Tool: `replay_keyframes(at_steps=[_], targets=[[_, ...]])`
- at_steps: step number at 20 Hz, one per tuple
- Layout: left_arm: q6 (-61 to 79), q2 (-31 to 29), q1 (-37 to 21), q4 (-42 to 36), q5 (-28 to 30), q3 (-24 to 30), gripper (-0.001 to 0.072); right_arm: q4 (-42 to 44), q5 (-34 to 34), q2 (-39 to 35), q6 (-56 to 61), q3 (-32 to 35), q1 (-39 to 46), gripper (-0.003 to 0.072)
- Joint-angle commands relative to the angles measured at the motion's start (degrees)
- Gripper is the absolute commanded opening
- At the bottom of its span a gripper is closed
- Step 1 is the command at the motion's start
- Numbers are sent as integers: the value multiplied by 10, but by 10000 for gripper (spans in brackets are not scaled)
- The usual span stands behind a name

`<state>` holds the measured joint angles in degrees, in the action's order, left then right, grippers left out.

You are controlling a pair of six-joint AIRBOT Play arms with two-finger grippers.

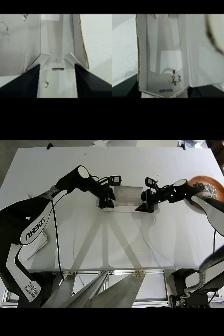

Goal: Fold the box and place the chain.

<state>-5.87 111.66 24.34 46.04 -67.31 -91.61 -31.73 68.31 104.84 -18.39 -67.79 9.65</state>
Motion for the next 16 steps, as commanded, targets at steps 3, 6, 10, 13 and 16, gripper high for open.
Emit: replay_keyframes(at_steps=[3, 6, 10, 13, 16], targets=[[-34, 0, 0, -2, -8, 0, 235, 1, 0, 0, 2, 0, 0, 497], [-34, -8, -6, 12, -52, 0, 13, 1, 0, 0, 2, 0, 0, 497], [-112, -58, -30, 45, -92, 0, 10, 1, 0, 0, 2, 0, 0, 497], [-192, -123, -56, 96, -87, 0, 9, 1, 0, 0, 2, 0, 0, 497], [-348, -162, -88, 170, -82, 0, 7, 1, 0, 0, 2, 0, 0, 497]])
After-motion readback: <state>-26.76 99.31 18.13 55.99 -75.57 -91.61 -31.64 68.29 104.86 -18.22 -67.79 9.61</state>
